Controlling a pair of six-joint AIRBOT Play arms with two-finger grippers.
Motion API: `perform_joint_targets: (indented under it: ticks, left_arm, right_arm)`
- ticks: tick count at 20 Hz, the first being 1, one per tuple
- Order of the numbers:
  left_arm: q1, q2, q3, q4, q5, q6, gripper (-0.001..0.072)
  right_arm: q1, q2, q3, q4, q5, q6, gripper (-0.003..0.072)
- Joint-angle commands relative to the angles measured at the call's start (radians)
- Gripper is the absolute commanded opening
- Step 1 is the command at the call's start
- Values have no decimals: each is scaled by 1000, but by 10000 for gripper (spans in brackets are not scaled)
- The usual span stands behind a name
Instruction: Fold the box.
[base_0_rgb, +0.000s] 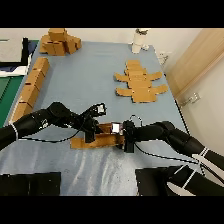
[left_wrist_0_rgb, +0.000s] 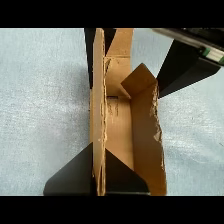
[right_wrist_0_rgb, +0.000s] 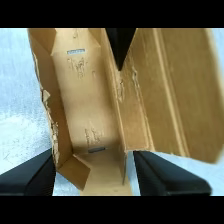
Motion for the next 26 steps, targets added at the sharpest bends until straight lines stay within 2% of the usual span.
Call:
perform_joint_targets:
  ticks: [1, 16, 17, 19, 20, 26]
  left_arm:
    - [-1, 0, 0, 0, 0, 0, 13]
    - [-1, 0, 0, 0, 0, 0, 13]
    - [-1, 0, 0, 0, 0, 0, 13]
    - [-1, 0, 0, 0, 0, 0, 13]
    - [-1, 0, 0, 0, 0, 0, 13]
    - [-1, 0, 0, 0, 0, 0, 13]
  right_arm:
    - [0, -28, 1, 7, -3, -3, 718]
    - [0, -120, 8, 62, -4, -39, 705]
    - [0, -119, 8, 62, -5, -39, 694]
    - [0, -124, 8, 62, -7, -39, 610]
    - [0, -129, 8, 62, -7, -39, 593]
    - [0, -138, 8, 58, -6, -39, 583]
